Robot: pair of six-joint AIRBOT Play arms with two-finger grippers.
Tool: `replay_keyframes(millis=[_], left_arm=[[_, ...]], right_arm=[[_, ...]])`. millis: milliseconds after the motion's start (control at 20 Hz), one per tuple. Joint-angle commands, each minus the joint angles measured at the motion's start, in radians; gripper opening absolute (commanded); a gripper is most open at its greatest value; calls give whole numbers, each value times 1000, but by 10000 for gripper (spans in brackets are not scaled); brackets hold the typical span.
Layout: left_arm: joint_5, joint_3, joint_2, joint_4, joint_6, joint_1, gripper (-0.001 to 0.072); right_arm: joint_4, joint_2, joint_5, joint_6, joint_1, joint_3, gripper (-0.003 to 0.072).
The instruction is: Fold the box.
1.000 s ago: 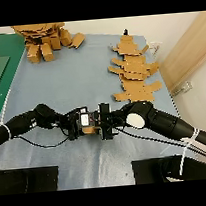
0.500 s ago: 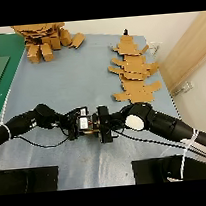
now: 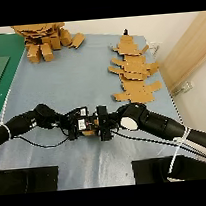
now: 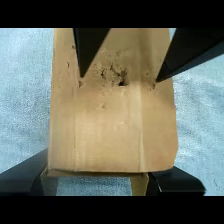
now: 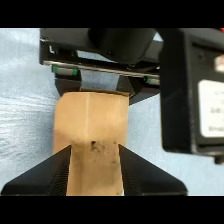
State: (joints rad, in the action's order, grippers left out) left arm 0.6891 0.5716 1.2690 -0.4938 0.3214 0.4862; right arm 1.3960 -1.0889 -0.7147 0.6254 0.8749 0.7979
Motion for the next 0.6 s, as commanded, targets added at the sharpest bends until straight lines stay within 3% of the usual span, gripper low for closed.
replay_keyframes(millis=[0, 250, 550], left_arm=[[0, 0, 0, 0, 0, 0, 397], [0, 0, 0, 0, 0, 0, 397], [-1, 0, 0, 0, 0, 0, 397]], right_arm=[[13, -3, 5, 21, 11, 1, 453], [166, -3, 9, 137, 89, 1, 444], [183, -18, 18, 145, 91, 1, 444]])
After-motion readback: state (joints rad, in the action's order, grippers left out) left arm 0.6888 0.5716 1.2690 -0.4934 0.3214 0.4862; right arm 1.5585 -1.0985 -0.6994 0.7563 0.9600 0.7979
